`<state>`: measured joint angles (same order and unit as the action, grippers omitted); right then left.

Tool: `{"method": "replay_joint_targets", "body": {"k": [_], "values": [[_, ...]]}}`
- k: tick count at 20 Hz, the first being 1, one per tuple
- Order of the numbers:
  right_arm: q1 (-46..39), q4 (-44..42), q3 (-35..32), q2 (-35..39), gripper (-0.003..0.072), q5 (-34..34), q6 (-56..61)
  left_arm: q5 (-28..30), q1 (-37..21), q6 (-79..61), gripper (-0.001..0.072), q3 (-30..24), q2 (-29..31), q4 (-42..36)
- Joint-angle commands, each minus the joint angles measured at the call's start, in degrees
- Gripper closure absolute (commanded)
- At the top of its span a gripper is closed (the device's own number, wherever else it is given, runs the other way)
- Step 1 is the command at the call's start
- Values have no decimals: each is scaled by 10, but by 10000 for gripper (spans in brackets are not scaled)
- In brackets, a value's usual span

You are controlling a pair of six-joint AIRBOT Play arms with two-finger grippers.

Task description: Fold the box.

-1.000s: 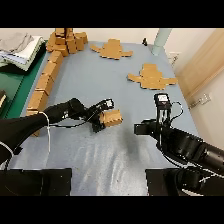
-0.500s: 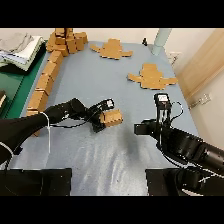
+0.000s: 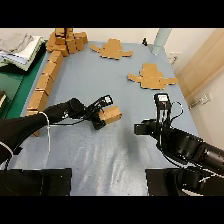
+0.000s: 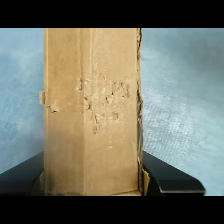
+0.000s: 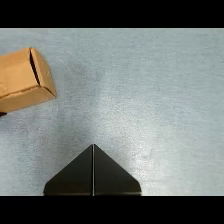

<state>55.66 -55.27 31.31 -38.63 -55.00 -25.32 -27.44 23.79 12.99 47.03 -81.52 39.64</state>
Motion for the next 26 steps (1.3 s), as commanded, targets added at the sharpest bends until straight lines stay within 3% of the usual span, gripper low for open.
{"method": "replay_joint_targets", "body": {"k": [1,13,16,23,24,26], "values": [[0,0,0,0,683,0,0,20,-21,45,115,2,2,0],[0,0,0,0,683,0,0,23,-217,137,115,51,2,0],[0,0,0,0,683,0,0,60,-264,136,115,51,2,2],[0,0,0,0,683,0,0,60,-296,136,121,52,-22,29],[0,0,0,0,683,0,0,60,-297,136,223,52,-29,29],[0,0,0,0,683,0,0,60,-302,140,238,52,-42,30]]}}
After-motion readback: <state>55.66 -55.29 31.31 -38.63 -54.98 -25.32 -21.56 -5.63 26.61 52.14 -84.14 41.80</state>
